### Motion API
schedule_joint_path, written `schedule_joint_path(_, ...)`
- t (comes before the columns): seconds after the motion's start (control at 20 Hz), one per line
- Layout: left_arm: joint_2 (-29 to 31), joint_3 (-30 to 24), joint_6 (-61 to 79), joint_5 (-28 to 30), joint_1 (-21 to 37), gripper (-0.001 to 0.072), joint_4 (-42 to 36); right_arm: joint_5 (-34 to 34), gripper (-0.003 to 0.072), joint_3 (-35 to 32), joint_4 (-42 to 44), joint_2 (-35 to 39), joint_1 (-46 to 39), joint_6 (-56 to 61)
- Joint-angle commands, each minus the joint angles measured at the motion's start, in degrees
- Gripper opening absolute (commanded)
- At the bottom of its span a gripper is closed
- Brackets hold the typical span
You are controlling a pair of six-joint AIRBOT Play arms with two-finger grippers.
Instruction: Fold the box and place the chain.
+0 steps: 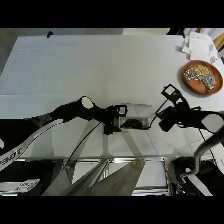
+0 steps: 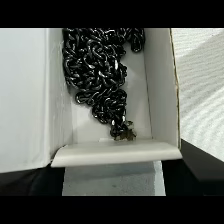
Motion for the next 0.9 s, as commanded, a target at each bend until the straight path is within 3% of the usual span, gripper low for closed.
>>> schedule_joint_path(0.0,0.0,0.0,0.0,-0.1,0.0,0.0069,0.0,2.1,0.0009,0.3,0.1,8.3,0.0,0.7)
schedule_joint_path(0.25,0.0,0.0,0.0,-0.1,0.0,0.0069,0.0,3.5,0.0009,0.4,1.7,14.3,0.0,2.2)
schedule_joint_path(0.85,0.0,0.0,0.0,-0.1,0.0,0.0069,0.0,-1.5,0.0009,7.9,26.6,14.9,0.0,-6.4)
